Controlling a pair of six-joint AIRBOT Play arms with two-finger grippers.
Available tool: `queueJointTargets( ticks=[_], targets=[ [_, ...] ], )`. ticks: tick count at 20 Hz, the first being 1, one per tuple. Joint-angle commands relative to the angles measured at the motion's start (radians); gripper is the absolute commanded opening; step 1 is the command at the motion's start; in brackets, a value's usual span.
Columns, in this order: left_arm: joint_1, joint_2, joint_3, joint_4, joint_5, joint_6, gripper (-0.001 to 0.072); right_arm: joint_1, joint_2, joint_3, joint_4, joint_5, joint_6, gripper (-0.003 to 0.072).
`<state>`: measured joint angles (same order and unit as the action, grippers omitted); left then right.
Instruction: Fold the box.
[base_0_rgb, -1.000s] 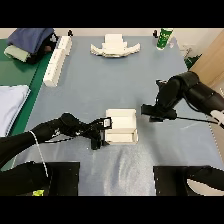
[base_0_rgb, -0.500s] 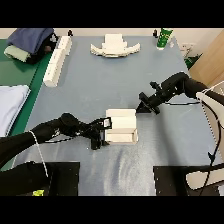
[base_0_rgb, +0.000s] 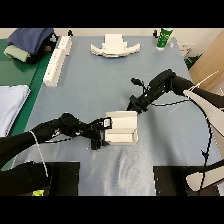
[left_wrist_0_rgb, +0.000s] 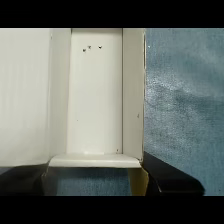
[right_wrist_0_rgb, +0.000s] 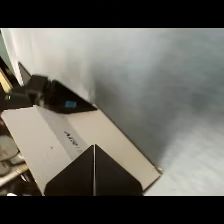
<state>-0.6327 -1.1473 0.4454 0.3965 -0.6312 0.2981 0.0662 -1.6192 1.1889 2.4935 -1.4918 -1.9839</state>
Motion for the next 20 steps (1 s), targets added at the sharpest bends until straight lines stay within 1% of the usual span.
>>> queueJointTargets(
  ticks=[1, 3, 5, 9, 14, 19, 20],
  targets=[
    [0.001, 0.0, 0.0, 0.0, 0.001, 0.0, 0.0471, 0.091, 0.094, -0.011, -0.071, 0.035, -0.104, 0.0001],
    [0.001, 0.0, 0.0, 0.0, 0.0, 0.0, 0.0471, 0.148, 0.172, -0.042, -0.14, 0.088, -0.104, 0.0001],
    [0.001, 0.0, 0.0, 0.0, 0.0, 0.0, 0.0471, 0.212, 0.245, -0.077, -0.248, 0.145, -0.103, 0.0001],
    [0.001, 0.0, 0.0, 0.0, 0.0, 0.0, 0.0471, 0.355, 0.351, -0.169, -0.425, 0.29, -0.072, 0.0001],
    [0.001, 0.0, 0.0, 0.0, 0.001, 0.0, 0.0471, 0.517, 0.451, -0.299, -0.566, 0.475, -0.003, 0.0],
    [0.001, 0.0, 0.0, 0.0, 0.001, 0.0, 0.0471, 0.611, 0.566, -0.351, -0.715, 0.612, 0.068, 0.0001],
    [0.001, 0.0, 0.0, 0.0, 0.001, 0.0, 0.0471, 0.621, 0.594, -0.364, -0.721, 0.641, 0.069, 0.0001]
  ],
)
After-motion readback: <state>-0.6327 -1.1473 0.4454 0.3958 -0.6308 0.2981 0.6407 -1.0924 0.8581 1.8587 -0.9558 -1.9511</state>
